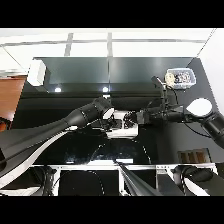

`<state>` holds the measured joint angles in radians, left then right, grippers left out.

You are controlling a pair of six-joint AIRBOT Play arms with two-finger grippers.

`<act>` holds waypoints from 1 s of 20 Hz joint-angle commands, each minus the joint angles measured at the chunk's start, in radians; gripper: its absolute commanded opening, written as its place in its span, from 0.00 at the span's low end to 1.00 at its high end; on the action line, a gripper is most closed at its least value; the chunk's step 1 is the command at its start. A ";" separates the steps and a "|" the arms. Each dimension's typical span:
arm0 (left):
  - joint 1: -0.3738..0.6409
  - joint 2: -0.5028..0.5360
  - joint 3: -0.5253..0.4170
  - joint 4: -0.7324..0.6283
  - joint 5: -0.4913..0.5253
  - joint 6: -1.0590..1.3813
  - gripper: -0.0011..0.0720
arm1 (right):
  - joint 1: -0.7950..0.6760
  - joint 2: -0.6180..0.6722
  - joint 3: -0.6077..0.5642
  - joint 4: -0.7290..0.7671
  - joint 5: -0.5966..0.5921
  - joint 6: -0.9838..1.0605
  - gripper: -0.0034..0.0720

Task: Fold the box and place the chain.

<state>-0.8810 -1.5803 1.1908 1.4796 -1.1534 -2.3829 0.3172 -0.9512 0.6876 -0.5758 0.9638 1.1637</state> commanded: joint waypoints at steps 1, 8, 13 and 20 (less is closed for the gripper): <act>0.001 0.000 0.000 0.000 0.000 0.000 0.05 | 0.012 -0.014 -0.009 -0.114 -0.025 0.105 0.11; 0.001 0.000 0.000 0.000 0.000 0.000 0.05 | -0.174 0.043 0.006 -0.323 0.196 0.154 0.46; 0.001 0.000 0.000 0.000 0.001 0.000 0.05 | -0.322 0.130 0.005 -0.555 0.336 0.220 0.46; 0.001 -0.001 0.000 0.001 0.021 0.040 0.05 | -0.245 0.130 0.003 -0.491 0.226 0.235 0.46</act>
<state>-0.8806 -1.5814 1.1904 1.4799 -1.1347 -2.3615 0.0540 -0.8253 0.6910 -1.0729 1.2179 1.3865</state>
